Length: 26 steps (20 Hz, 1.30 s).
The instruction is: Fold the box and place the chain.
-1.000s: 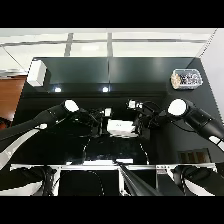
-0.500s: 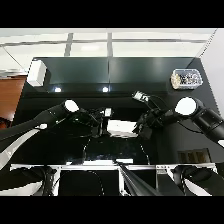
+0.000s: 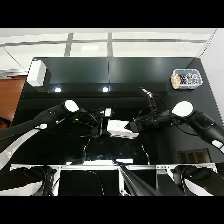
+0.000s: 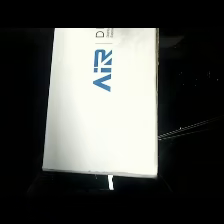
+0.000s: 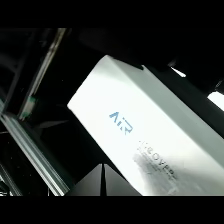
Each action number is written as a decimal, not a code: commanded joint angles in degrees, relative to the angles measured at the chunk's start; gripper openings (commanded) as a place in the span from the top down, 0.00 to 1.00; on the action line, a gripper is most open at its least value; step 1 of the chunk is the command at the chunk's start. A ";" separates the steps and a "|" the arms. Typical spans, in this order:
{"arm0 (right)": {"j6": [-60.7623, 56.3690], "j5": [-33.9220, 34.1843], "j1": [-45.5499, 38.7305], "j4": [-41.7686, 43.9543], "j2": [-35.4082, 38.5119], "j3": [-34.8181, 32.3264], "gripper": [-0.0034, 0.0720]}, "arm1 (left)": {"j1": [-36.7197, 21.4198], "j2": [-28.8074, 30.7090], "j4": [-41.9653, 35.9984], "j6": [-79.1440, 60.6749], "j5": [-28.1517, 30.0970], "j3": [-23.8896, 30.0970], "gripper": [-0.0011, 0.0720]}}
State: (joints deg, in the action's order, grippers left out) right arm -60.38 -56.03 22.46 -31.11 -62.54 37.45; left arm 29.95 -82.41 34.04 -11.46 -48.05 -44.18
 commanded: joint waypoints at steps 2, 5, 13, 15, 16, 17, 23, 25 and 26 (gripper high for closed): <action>-1.88 2.64 0.04 -0.63 -5.49 -0.63 0.94 | 0.02 -0.04 -0.33 -0.02 -0.02 -0.02 0.45; -3.13 3.06 0.07 -2.21 -7.13 -0.63 0.94 | 0.02 -0.04 -0.50 -0.02 -0.24 -0.02 0.45; -3.08 -0.37 0.04 -1.75 -6.97 -0.57 0.94 | 0.02 -0.11 -0.52 0.00 -0.42 -0.02 0.45; -3.02 -3.58 -0.61 -1.79 -6.62 0.26 0.94 | 0.02 -0.11 -0.52 0.00 -0.37 -0.02 0.45; -3.02 -6.21 -1.42 -1.90 -6.19 1.27 0.94 | 0.02 -0.11 -0.50 0.00 -0.24 -0.02 0.45; -2.99 -9.57 -2.73 -1.90 -5.25 2.60 0.94 | 0.02 -0.11 -0.48 -0.02 -0.04 -0.02 0.45; -3.26 -20.98 -17.51 -5.20 10.27 7.17 0.94 | -0.24 2.45 0.13 6.21 5.05 -0.04 0.21; -5.20 -22.71 -23.65 -9.92 15.52 7.17 0.94 | -0.22 4.61 2.23 7.32 4.33 -0.04 0.01; -5.86 -24.02 -26.71 -12.15 17.49 7.17 0.94 | -0.22 6.12 4.20 8.74 3.50 -0.04 0.01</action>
